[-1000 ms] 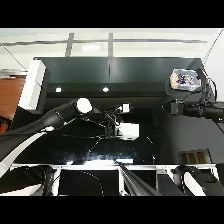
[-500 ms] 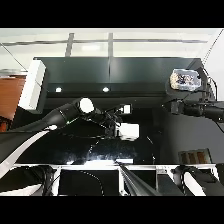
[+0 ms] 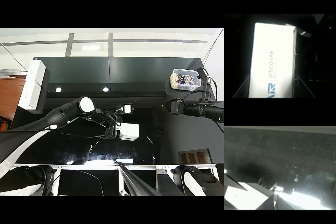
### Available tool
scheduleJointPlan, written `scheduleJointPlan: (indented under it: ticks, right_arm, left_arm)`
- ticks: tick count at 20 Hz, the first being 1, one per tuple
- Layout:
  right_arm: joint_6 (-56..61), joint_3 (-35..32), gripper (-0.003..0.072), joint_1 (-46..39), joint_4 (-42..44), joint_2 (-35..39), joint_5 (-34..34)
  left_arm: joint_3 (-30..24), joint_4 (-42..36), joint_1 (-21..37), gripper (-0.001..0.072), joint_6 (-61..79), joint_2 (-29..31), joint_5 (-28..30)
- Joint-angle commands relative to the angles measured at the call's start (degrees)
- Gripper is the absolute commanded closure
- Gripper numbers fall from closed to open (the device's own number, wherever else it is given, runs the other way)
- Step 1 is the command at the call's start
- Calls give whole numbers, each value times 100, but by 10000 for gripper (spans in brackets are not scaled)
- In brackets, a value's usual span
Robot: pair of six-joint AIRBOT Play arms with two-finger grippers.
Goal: Fold the box and place the chain.
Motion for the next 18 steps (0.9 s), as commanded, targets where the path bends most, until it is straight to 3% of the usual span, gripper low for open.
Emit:
scheduleJointPlan:
  ticks: [1, 8, 18]
  right_arm:
    - [0, 2, 643, -2, 0, 0, 2]
    - [0, 2, 643, -2, 2, 0, 2]
    - [2, 2, 643, -2, 7, 0, 2]
  left_arm:
    - [35, 46, -4, 5, -17, -7, -55]
    - [35, 343, -105, 4, -17, -153, -107]
    - [31, 542, -271, 4, -22, -376, 372]
